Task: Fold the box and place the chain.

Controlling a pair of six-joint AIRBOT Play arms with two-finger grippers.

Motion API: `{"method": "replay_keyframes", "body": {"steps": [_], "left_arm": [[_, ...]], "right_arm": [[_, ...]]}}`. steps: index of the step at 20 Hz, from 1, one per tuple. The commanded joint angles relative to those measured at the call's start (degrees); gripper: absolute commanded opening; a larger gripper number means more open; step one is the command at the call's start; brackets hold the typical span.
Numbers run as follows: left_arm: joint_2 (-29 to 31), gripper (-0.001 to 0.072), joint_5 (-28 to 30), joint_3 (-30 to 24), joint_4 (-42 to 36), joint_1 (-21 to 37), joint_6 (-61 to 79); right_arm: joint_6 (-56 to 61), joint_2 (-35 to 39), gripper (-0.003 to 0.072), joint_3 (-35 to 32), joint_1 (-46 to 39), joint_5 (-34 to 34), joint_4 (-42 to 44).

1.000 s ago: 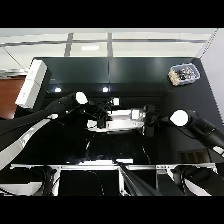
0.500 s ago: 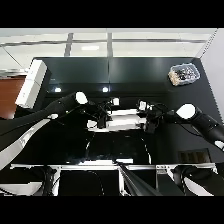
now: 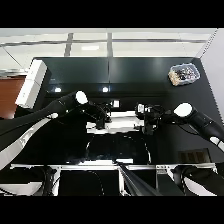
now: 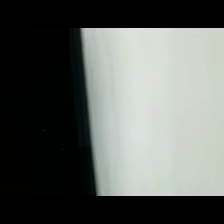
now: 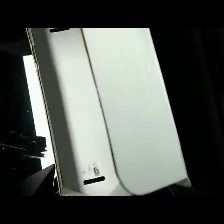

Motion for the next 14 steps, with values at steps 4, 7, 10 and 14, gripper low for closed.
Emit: {"method": "replay_keyframes", "body": {"steps": [4,7,10,14], "left_arm": [[-0.09,0.003,1.44,0.09,0.15,-0.02,0.2],[-0.09,0.003,1.44,0.09,0.13,-0.02,0.2],[-0.09,0.0031,1.44,0.09,0.15,-0.02,0.2],[-0.09,0.003,1.44,0.09,0.15,-0.02,0.17]], "right_arm": [[-6.01,-4.92,0.0702,0.02,1.4,0.48,2.67],[-8.55,-6.97,0.0702,0.02,1.38,0.39,2.64],[-9.4,-8.79,0.0702,0.02,1.31,-0.7,2.64],[-9.38,-10.03,0.0702,0.0,1.22,-1.05,2.58]]}}
